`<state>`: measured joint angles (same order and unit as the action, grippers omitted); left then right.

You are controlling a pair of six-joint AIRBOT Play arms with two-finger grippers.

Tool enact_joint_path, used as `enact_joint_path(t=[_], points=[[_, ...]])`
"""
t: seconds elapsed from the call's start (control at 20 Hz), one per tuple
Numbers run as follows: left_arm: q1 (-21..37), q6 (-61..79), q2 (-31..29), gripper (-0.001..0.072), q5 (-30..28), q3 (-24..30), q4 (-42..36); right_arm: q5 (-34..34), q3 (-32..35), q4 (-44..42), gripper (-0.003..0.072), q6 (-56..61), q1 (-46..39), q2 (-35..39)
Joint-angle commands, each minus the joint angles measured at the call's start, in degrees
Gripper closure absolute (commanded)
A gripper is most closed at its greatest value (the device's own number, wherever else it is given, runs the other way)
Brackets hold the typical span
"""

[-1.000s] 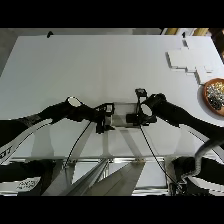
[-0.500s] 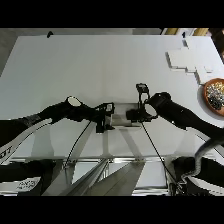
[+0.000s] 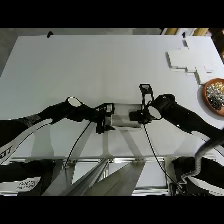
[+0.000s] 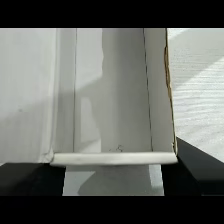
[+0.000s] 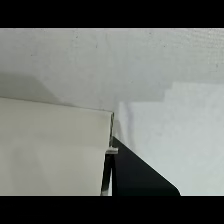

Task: Fold the box and place the chain.

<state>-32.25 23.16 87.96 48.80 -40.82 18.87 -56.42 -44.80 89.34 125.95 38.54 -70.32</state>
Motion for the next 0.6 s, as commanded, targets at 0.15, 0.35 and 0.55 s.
enact_joint_path(t=[0.15,0.35,0.55], points=[[0.02,0.15,0.00,0.0674,-0.13,0.00,0.00,0.55,0.42,0.85,0.0466,-0.31,-2.08,3.02],[0.02,0.15,0.00,0.0674,-0.13,0.00,0.00,1.68,0.44,-1.99,0.0381,-1.29,-2.60,2.62],[0.02,0.15,0.00,0.0674,-0.13,0.00,0.00,3.02,0.46,-6.40,0.0347,-3.45,-2.60,0.76]])
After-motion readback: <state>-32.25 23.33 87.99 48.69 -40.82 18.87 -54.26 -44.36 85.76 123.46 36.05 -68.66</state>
